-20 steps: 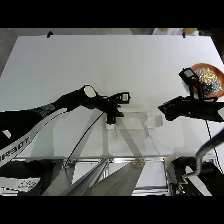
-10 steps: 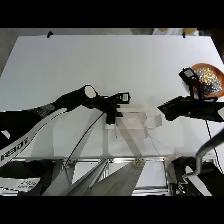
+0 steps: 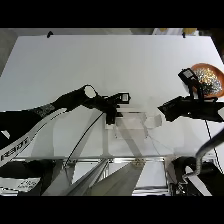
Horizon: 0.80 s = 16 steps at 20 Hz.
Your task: Fold the box and place the chain.
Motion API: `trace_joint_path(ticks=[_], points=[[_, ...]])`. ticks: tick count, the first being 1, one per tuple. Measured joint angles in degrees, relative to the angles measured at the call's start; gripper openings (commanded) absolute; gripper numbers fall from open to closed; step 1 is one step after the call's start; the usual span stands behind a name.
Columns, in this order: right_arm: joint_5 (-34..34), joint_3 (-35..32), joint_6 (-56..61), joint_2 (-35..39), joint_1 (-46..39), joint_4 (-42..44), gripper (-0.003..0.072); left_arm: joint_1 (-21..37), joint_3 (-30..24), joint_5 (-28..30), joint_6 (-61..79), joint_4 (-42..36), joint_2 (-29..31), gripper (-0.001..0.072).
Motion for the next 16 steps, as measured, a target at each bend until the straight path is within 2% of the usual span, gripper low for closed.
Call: trace_joint_path(ticks=[1,2,11,12,13,14,15,16], points=[[0.1,0.0,-0.1,0.0,0.1,0.0,0.0062,0.0,0.0,0.0,0.0,0.0,0.0,0.0012],[0.4,0.0,-0.8,0.0,0.5,0.0,0.002,0.0,0.0,0.0,0.0,0.0,0.0,0.0012],[12.2,-1.8,-14.0,0.0,11.7,0.0,0.0022,0.0,0.0,-0.2,0.0,0.0,0.0,0.0012],[12.8,-2.8,-15.6,-0.1,12.7,0.0,0.0097,0.0,0.0,-0.2,0.0,0.0,0.0,0.0012],[13.0,-4.0,-17.4,-0.1,13.5,-0.3,0.0387,0.0,0.0,-0.2,0.0,0.0,0.0,0.0012],[12.8,-5.5,-19.0,-0.1,14.6,-0.8,0.0565,0.0,0.0,-0.2,0.0,0.0,0.0,0.0012],[11.9,-7.0,-20.3,-0.1,15.9,-1.3,0.067,0.0,0.0,-0.2,0.0,0.0,0.0,0.0012],[9.8,-8.8,-21.1,-0.1,17.6,-2.3,0.0698,0.0,0.0,-0.2,0.0,0.0,0.0,0.0012]])
